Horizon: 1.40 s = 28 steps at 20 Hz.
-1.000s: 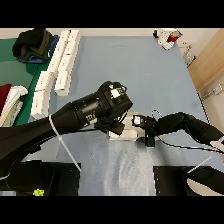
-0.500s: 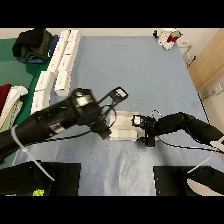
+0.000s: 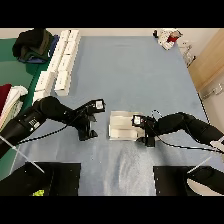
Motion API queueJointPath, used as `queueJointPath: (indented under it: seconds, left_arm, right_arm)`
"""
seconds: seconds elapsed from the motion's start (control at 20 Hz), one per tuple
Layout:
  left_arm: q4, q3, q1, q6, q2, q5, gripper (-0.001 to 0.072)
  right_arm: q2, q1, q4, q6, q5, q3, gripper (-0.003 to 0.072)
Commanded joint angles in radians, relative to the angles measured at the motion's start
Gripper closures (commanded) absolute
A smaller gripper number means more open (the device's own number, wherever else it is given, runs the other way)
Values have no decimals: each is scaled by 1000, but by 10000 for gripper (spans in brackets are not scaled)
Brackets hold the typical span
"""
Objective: Fold the box.
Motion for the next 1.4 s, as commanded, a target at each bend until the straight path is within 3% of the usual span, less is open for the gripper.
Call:
queueJointPath:
  seconds: [0.0, 0.3, 0.6, 0.9, 1.15, 1.35]
  left_arm:
    - [-247, -100, 47, 448, -69, 122, 18]
    - [-417, -112, 27, 657, -243, 184, 17]
    - [-566, -110, -16, 761, -290, 227, 17]
    - [-565, -111, -35, 758, -330, 228, 17]
    - [-556, -109, -66, 724, -332, 293, 18]
    - [-490, -108, -72, 670, -332, 298, 17]
  right_arm:
    - [0, 0, 0, 0, 0, 1, 177]
    - [0, 0, 0, 0, 0, 1, 177]
    - [0, 0, 0, 0, 0, 1, 177]
    - [0, 0, 0, 0, 0, 1, 177]
    - [0, 0, 0, 0, 0, 1, 177]
    - [0, 0, 0, 0, 0, 1, 177]
